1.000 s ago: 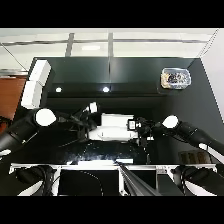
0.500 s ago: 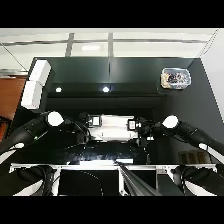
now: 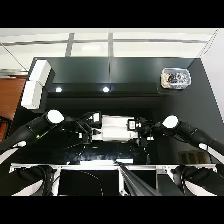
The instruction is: Fold the box and place the chain.
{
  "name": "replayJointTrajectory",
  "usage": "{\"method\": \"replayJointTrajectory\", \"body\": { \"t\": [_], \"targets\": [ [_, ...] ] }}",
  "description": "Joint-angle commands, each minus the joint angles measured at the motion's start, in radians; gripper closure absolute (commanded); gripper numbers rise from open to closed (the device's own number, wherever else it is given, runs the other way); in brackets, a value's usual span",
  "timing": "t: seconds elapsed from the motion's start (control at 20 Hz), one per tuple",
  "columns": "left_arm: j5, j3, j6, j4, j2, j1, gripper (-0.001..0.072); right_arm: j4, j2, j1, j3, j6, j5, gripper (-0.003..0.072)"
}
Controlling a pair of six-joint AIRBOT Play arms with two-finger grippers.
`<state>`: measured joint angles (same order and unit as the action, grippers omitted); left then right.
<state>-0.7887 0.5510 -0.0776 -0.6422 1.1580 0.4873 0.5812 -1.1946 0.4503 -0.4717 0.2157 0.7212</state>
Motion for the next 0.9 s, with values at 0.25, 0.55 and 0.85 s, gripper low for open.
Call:
{"method": "replayJointTrajectory", "body": {
  "t": [0.25, 0.55, 0.85],
  "targets": [
    [0.025, 0.000, -0.013, 0.044, 0.019, 0.077, 0.0486, 0.000, 0.000, 0.000, 0.000, 0.000, 0.000, 0.0218],
    [0.105, 0.000, -0.013, 0.074, 0.053, 0.103, 0.0486, 0.000, 0.000, 0.000, 0.000, -0.001, 0.000, 0.0218],
    [0.116, 0.000, -0.012, 0.074, 0.053, 0.103, 0.0346, 0.000, 0.000, 0.000, 0.000, -0.001, 0.000, 0.0219]
  ]
}}
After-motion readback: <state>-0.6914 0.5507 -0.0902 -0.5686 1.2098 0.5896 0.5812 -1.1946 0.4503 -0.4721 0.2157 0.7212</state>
